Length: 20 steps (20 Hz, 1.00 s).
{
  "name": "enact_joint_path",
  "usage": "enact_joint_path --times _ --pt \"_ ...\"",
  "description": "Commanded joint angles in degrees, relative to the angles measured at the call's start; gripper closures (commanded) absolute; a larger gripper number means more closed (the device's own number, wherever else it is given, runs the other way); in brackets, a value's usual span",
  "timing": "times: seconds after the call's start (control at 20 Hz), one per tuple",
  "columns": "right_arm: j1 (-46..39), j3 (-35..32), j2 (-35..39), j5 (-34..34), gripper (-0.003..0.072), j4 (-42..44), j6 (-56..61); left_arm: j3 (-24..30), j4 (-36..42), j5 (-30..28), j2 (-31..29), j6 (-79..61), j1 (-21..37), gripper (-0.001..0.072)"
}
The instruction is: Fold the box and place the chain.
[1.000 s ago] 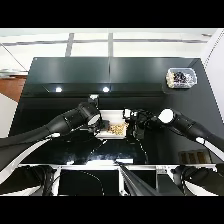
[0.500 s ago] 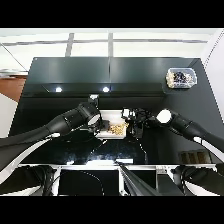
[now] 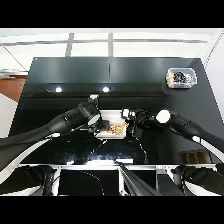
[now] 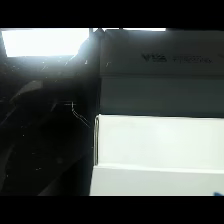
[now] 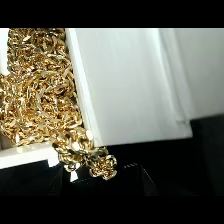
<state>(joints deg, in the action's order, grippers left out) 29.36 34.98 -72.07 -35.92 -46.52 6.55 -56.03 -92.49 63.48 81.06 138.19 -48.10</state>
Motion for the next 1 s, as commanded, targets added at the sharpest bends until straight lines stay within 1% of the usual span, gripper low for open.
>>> enact_joint_path --times 0.0,0.1,0.15,0.2,0.25,0.45,0.6,0.65,0.7,0.8,0.95 --pt "1.29 0.0 -0.04 0.59 0.0159 0.0 0.0 -0.07 -0.02 -0.11 0.02 0.0 0.0 0.0678" --pt "2.54 0.0 -0.07 2.34 0.0161 -0.02 0.02 -0.07 -0.02 -0.2 0.02 0.0 -0.02 0.0678" --pt "2.73 0.0 -0.07 2.97 0.0202 -0.09 0.02 -0.07 -0.02 -0.2 0.02 0.0 -0.02 0.0678" --pt "2.69 0.0 -0.07 2.95 0.0424 -0.09 0.04 -0.07 -0.02 -0.2 0.02 0.02 -0.02 0.0678" --pt "2.67 0.0 -0.07 2.73 0.055 -0.55 0.09 -0.07 0.0 -0.2 0.02 0.0 -0.02 0.0679" --pt "2.67 0.0 -0.02 2.36 0.056 -1.4 0.68 -0.07 0.0 -0.2 0.02 0.02 -0.07 0.0678" --pt "2.67 0.02 0.13 2.25 0.056 -5.55 6.01 -0.07 0.0 -0.2 0.02 0.02 -0.07 0.0679" --pt "2.67 0.02 0.42 2.05 0.057 -7.56 8.61 -0.07 0.0 -0.2 0.02 0.02 -0.07 0.0678" --pt "2.64 0.02 1.01 1.55 0.0664 -9.84 10.78 -0.07 0.0 -0.2 0.02 0.0 -0.07 0.0678" --pt "2.19 0.02 2.78 0.24 0.0665 -12.33 13.33 -0.07 0.0 -0.2 0.02 0.02 -0.07 0.0679" --pt "0.24 0.02 6.73 -1.86 0.0665 -12.48 13.53 -0.07 0.0 -0.22 0.02 0.02 -0.07 0.0678"
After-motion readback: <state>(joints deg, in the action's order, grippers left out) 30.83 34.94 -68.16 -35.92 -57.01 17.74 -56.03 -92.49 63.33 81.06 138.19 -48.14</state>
